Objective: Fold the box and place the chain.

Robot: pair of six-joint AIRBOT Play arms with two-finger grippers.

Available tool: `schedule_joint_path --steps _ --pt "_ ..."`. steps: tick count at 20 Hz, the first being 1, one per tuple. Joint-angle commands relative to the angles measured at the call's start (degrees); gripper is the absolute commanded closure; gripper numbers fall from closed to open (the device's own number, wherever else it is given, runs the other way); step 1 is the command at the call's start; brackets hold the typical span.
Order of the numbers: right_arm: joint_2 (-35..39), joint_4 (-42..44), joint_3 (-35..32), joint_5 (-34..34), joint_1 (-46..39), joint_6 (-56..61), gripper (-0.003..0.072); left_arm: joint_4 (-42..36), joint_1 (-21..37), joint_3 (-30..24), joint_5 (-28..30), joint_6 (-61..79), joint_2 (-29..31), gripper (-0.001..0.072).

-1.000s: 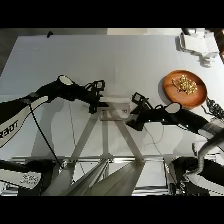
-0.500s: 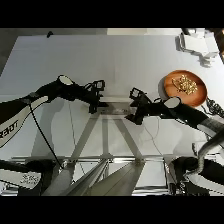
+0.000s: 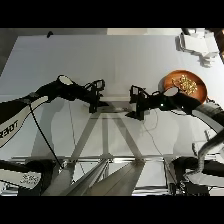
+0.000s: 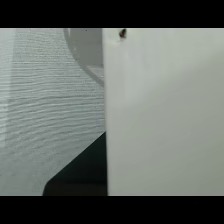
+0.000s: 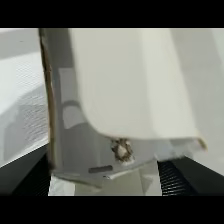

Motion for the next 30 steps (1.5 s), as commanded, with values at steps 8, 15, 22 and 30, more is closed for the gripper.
schedule_joint_path --steps 8,15,22,30 --pt "-6.8 1.9 1.4 5.0 -0.5 -6.3 0.0028 0.1 0.0 0.0 -0.1 0.0 0.0 0.0696" --pt "-6.8 3.6 1.4 5.0 -0.4 -6.3 0.0052 0.1 0.0 0.0 -0.2 0.0 0.0 0.0696" --pt "-6.8 3.4 1.4 5.0 -0.5 -6.3 0.0188 0.1 0.0 0.0 -0.2 0.0 0.0 0.0696" --pt "-6.8 3.4 1.4 5.0 -0.5 -6.3 0.0187 0.1 0.0 0.0 -0.2 0.0 0.0 0.0696"
